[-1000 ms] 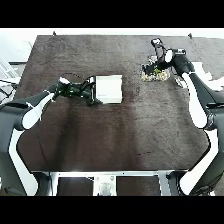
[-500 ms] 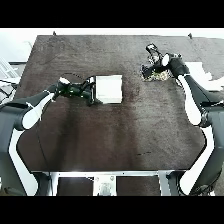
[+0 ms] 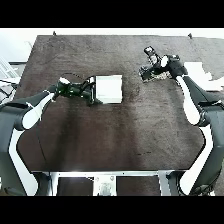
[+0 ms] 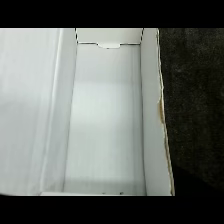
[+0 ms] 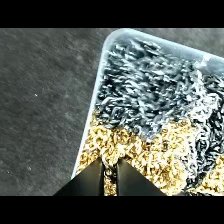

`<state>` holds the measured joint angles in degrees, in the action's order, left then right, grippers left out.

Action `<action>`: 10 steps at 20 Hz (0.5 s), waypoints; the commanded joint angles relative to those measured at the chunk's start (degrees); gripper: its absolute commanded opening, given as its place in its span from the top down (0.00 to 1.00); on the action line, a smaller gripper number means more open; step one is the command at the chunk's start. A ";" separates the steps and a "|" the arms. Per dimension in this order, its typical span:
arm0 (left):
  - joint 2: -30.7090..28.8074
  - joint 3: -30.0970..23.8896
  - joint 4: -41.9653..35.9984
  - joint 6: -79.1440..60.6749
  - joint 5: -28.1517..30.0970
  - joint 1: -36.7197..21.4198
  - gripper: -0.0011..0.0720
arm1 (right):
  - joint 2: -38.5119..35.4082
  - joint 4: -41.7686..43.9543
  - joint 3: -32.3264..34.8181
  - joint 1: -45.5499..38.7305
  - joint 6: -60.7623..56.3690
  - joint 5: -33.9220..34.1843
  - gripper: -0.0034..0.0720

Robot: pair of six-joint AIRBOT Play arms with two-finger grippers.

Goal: Fold the box and place the chain.

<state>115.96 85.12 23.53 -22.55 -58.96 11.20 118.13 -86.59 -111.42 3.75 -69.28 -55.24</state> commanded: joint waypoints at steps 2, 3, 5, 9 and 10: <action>0.00 -0.02 0.00 0.00 -0.02 -0.07 0.42 | -0.13 0.04 -0.92 0.00 0.48 0.42 0.95; 0.00 -0.02 0.00 0.00 0.00 -0.07 0.42 | -0.17 0.02 -1.81 0.00 -0.31 0.26 0.95; 0.00 -0.02 0.00 0.00 -0.02 -0.07 0.42 | -0.85 -0.50 -3.39 -0.02 -2.56 -0.85 0.95; 0.00 -0.02 0.00 0.00 -0.02 -0.07 0.42 | -4.76 -0.90 -3.78 0.00 -2.93 -2.49 0.95; 0.00 -0.02 0.00 0.00 -0.02 -0.07 0.42 | -6.08 -0.87 -3.78 0.00 -2.97 -3.58 0.95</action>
<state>115.96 85.12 23.53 -22.55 -58.98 11.20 114.54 -87.33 -114.78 3.73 -71.55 -56.90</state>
